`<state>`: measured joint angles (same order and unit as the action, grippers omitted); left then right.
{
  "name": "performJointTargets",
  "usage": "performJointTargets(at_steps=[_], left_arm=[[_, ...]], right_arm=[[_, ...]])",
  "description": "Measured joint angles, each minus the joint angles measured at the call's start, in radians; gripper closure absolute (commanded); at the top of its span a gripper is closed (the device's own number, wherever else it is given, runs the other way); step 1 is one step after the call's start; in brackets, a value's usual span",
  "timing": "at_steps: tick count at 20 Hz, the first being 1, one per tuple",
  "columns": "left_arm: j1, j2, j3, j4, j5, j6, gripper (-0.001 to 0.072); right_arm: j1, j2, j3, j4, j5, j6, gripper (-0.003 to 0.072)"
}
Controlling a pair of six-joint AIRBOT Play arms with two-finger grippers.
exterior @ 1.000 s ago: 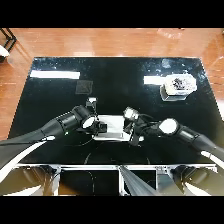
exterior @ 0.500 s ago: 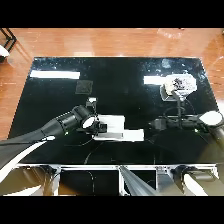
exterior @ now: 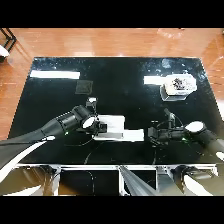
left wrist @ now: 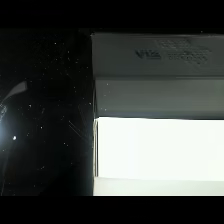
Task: Fold the box and place the chain.
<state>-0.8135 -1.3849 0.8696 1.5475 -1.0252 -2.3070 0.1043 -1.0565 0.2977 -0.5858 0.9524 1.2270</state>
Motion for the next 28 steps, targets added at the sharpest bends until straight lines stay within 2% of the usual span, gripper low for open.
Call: performJointTargets(at_steps=[1,2,3,4,5,6,18,20,21,28], left_arm=[[0.0,0.0,0.0,0.0,0.0,0.0,0.0685],[0.0,-0.001,0.0,0.0,0.0,0.0,0.0685],[0.0,-0.001,0.0,0.0,0.0,0.0,0.0685],[0.0,-0.001,0.0,0.0,0.0,0.0,0.0685],[0.0,-0.001,0.0,0.0,0.0,0.0,0.0685],[0.0,-0.001,0.0,0.0,-0.001,0.0,0.0685],[0.0,-0.002,0.0,0.0,-0.001,0.007,0.0685],[0.0,-0.002,0.0,0.0,-0.001,0.007,0.0685],[0.0,-0.002,0.0,0.0,-0.001,0.007,0.0685],[0.0,-0.002,0.0,0.0,-0.001,0.007,0.0685]], right_arm=[[0.03,-0.017,0.011,0.026,-0.015,0.0,0.059],[0.057,-0.032,0.026,0.047,-0.027,0.0,0.0481],[0.078,-0.043,0.042,0.061,-0.034,-0.001,0.0479],[0.092,-0.051,0.056,0.073,-0.037,-0.002,0.0339],[0.103,-0.057,0.071,0.081,-0.037,-0.002,0.0088],[0.11,-0.06,0.082,0.086,-0.034,-0.003,0.0067],[0.172,-0.07,0.155,0.131,0.045,-0.015,0.0068],[0.203,-0.07,0.169,0.149,0.039,-0.015,0.0069],[0.22,-0.07,0.177,0.156,0.029,-0.014,0.0101],[0.32,-0.07,0.206,0.169,-0.048,0.054,0.0106]])
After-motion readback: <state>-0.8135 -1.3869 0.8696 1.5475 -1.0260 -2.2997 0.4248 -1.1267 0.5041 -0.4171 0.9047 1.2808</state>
